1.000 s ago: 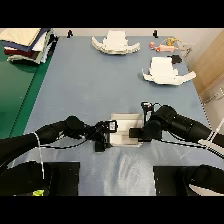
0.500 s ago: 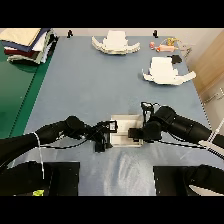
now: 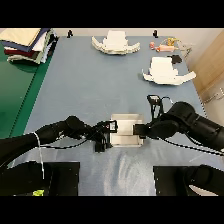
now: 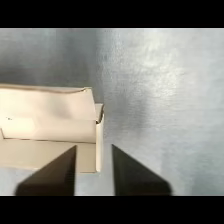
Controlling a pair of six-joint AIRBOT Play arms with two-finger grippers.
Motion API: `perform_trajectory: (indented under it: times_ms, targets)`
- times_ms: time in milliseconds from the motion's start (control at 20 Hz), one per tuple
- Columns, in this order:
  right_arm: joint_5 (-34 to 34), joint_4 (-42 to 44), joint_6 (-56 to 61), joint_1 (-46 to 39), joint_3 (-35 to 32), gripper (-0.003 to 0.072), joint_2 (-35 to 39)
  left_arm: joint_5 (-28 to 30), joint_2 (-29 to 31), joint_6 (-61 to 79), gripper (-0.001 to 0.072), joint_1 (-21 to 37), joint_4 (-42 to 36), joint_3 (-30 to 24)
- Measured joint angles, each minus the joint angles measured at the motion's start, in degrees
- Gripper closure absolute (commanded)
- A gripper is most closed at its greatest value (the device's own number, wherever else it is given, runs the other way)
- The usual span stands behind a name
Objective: Fold the box.
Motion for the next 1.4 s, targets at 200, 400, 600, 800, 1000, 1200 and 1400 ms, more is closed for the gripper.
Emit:
perform_trajectory:
  times_ms: [200,400,600,800,1000,1200,1400]
  targets:
    - [-4.1,-2.4,-3.0,-3.8,1.1,0.0683,2.9,0.0,0.0,0.0,0.0182,0.0,0.0,0.0]
    - [-4.4,1.3,-11.9,-13.2,1.4,0.0684,0.8,0.0,0.0,0.0,0.0182,0.0,0.0,0.0]
    - [-1.9,17.6,-28.4,-25.6,1.5,0.0683,-6.5,0.0,0.0,0.0,0.0183,0.0,0.0,0.0]
    - [-1.2,36.0,-45.0,-34.9,1.9,0.0684,-15.8,0.0,0.0,0.0,0.0183,0.0,0.0,0.0]
    - [-5.9,47.8,-58.4,-38.0,4.2,0.0684,-24.2,0.0,0.0,0.0,0.0182,0.0,0.0,0.0]
    - [-11.7,54.9,-66.9,-38.9,5.8,0.0683,-27.8,0.0,0.0,0.0,0.0183,0.0,0.0,0.0]
    - [-15.6,56.6,-71.6,-37.9,6.2,0.0683,-28.3,0.0,0.0,0.0,0.0183,0.0,0.0,0.0]
